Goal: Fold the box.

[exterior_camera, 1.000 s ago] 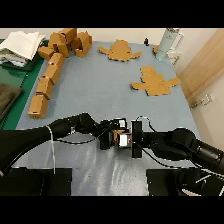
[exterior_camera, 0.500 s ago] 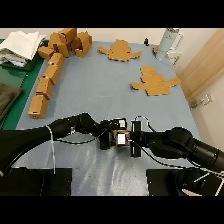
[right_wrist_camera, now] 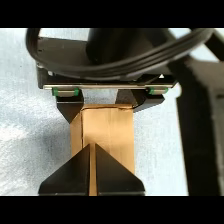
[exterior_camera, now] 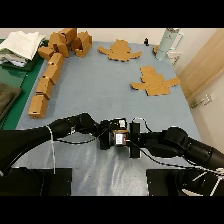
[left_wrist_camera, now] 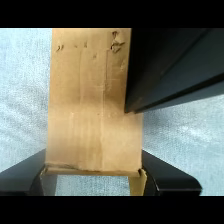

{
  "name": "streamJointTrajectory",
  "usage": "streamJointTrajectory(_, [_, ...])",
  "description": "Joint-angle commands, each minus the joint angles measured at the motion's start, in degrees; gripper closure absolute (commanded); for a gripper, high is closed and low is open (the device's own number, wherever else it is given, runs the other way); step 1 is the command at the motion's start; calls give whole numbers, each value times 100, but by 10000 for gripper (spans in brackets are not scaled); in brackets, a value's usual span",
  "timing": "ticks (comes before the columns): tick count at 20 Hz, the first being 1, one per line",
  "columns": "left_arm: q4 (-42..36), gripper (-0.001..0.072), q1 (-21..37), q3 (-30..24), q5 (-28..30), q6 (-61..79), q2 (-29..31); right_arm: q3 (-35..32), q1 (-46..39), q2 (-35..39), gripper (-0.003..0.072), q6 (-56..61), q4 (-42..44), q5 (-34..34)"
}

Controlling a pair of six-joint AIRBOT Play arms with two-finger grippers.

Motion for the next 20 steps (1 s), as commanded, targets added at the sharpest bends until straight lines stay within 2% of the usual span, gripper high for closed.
streamJointTrajectory(1, [0, 274, 4, 2, 0, 0, -2, -2, 0, -31, 633, 2, 9, -7])
streamJointTrajectory(20, [0, 274, 4, 2, 2, 0, -2, -85, -2, -42, 633, 11, 0, 37])
